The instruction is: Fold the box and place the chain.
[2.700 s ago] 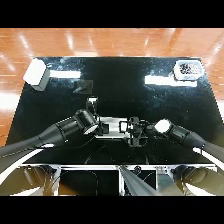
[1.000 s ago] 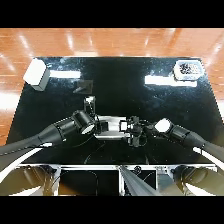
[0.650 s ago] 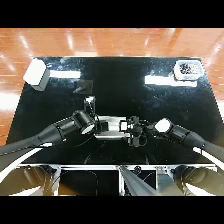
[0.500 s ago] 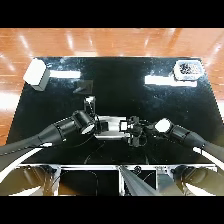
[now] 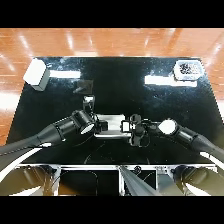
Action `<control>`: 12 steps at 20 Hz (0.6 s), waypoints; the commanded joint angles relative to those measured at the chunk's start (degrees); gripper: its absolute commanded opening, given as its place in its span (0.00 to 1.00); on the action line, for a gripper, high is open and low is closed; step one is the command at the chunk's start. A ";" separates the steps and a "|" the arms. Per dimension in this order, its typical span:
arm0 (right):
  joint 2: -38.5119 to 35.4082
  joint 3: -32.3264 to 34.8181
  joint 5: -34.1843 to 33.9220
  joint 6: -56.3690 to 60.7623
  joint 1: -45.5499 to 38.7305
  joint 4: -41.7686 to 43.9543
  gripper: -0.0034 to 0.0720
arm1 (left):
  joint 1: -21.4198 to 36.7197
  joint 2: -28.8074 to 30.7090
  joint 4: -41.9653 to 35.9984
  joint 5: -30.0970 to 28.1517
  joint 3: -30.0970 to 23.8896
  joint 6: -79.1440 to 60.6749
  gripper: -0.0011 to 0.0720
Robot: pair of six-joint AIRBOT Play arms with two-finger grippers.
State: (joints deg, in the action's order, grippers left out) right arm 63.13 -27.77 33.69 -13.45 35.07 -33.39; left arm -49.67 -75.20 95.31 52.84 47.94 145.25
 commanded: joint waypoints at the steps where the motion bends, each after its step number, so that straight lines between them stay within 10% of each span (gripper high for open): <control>1: -3.15 -0.04 1.77 6.95 0.00 -5.60 0.98 | 0.00 0.04 0.00 0.04 0.04 -1.09 0.05; 12: -3.10 -0.02 4.70 6.40 -2.56 -12.02 0.98 | 0.00 0.04 -0.24 0.37 0.04 -3.87 0.04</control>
State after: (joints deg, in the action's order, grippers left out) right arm 60.10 -27.77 38.04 -4.58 32.80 -46.35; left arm -49.67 -75.20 95.29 53.06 47.94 142.65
